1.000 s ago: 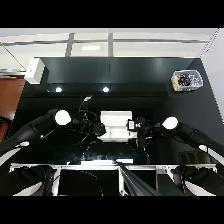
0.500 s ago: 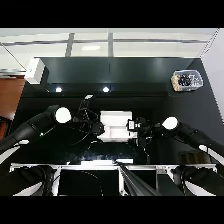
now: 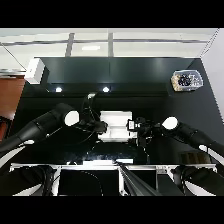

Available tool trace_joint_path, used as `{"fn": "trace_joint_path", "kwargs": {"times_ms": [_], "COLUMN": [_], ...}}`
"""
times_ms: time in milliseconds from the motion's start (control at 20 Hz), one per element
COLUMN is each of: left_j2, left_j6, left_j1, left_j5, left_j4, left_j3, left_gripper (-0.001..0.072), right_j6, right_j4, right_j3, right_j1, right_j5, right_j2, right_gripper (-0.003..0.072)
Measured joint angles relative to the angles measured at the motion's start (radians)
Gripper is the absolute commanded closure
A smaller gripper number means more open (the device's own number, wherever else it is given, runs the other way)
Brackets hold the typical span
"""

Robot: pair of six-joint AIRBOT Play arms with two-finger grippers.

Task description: Fold the box and place the chain.

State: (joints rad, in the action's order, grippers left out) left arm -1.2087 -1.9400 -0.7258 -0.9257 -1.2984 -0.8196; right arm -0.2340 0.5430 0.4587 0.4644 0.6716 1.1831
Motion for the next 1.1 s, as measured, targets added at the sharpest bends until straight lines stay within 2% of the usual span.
{"fn": "trace_joint_path", "kwargs": {"times_ms": [250, 500, 900, 1100], "left_j2": [-0.073, -0.101, -0.164, -0.211], "left_j6": [-0.079, -0.137, -0.294, -0.342], "left_j1": [-0.046, -0.06, -0.117, -0.132], "left_j5": [-0.08, -0.134, -0.146, -0.155], "left_j4": [-0.056, -0.068, -0.13, -0.152], "left_j3": [-0.076, -0.102, -0.113, -0.165], "left_gripper": [0.0275, 0.0276, 0.0304, 0.0304], "right_j6": [0.0, 0.0, 0.0, 0.0], "right_j4": [0.0, 0.0, 0.0, 0.0], "right_j3": [0.0, 0.0, 0.0, 0.0], "right_j1": [0.0, 0.0, 0.0, 0.0], "right_j5": [0.0, 0.0, 0.0, 0.0], "right_j2": [0.0, 0.0, 0.0, 0.0], "right_gripper": [0.0442, 0.0442, 0.0442, 0.0442]}}
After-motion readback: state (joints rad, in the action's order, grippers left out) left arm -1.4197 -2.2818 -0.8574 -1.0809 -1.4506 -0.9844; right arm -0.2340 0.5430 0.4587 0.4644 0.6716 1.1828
